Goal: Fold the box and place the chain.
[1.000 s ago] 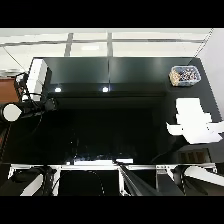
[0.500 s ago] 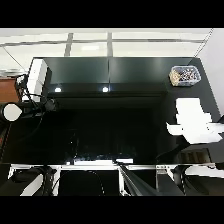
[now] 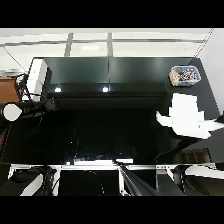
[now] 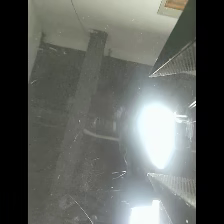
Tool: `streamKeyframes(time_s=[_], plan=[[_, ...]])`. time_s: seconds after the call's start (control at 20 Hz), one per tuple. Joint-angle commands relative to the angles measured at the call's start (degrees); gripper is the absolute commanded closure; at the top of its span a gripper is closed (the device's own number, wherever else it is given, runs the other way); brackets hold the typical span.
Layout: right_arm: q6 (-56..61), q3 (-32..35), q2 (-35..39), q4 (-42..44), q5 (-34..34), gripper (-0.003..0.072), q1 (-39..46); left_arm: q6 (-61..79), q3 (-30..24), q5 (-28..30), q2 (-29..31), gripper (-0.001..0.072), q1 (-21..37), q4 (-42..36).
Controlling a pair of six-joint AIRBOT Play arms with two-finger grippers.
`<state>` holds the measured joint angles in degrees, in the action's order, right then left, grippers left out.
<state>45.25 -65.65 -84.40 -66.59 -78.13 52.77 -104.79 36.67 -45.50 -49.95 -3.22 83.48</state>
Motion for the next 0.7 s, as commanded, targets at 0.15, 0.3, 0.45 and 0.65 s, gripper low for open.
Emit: streamKeyframes(time_s=[0.15,0.3,0.45,0.65], plan=[[-5.5,16.7,15.2,26.4,6.8,0.0677,-6.3,0.0,0.1,-0.4,0.0,-0.0005,-0.9,-0.2],[-11.9,32.7,25.3,39.6,14.6,0.0677,-14.3,0.0,0.1,-1.1,0.0,-0.0004,-4.7,-0.2],[-12.3,44.4,33.3,51.4,20.4,0.0677,-26.6,0.0,0.1,1.2,0.0,-0.0004,-9.1,-2.0],[-12.0,49.7,36.2,57.5,29.7,0.0677,-45.4,1.4,0.1,10.8,-1.8,-0.0004,-13.4,-10.4]])
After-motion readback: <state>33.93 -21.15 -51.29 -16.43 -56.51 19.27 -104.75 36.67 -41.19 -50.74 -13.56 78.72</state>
